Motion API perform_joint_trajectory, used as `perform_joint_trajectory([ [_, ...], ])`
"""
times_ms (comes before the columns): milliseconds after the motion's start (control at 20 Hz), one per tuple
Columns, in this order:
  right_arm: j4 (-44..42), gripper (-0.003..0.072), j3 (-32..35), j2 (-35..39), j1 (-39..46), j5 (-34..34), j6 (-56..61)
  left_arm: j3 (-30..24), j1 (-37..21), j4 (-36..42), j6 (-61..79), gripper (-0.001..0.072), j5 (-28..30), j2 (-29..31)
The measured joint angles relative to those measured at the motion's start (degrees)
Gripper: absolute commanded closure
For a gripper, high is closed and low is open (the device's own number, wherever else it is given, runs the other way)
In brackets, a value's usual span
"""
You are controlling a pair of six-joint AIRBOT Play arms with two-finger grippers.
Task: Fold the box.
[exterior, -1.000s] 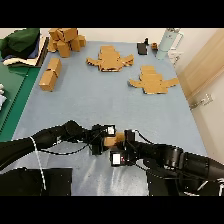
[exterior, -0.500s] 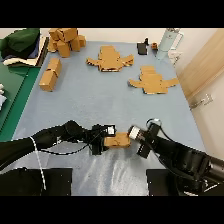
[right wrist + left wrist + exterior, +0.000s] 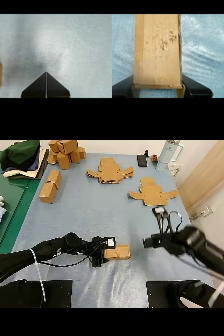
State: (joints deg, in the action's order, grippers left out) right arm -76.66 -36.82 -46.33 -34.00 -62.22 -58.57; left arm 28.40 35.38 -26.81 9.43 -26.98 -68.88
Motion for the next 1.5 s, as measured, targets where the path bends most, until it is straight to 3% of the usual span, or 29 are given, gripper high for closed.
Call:
perform_joint_trajectory([
  [300, -9.55, 0.0679, -12.59, -14.03, 9.86, -0.87, 0.37, 0.04, 0.0, 0.0, -0.02, 0.0224, -0.02, 0.0],
  [600, -11.41, 0.0679, -15.1, -17.62, 11.39, -1.27, 0.85, 0.11, -0.44, -1.07, -5.18, 0.0224, 1.33, 5.81],
  [750, -11.67, 0.0679, -15.39, -18.01, 11.5, -1.25, 0.92, 0.11, -4.37, -6.38, -14.97, 0.0224, 3.54, 10.45],
  [900, -11.82, 0.0679, -15.45, -18.16, 11.63, -1.27, 0.92, 0.11, -13.64, -15.85, -27.15, 0.0224, 4.68, 12.9],
  [1050, -11.85, 0.0679, -15.5, -18.18, 11.61, -1.27, 0.92, 0.11, -28.15, -24.26, -37.86, 0.0224, 5.27, 13.88],
  [1300, -11.85, 0.0679, -15.5, -18.18, 11.63, -1.29, 0.92, 0.11, -51.95, -29.29, -45.51, 0.0224, 6.16, 14.19],
  [1500, -11.85, 0.0679, -15.5, -18.18, 11.63, -1.27, 0.92, 0.9, -60.7, -30.23, -47.15, 0.0224, 9.7, 12.02],
])
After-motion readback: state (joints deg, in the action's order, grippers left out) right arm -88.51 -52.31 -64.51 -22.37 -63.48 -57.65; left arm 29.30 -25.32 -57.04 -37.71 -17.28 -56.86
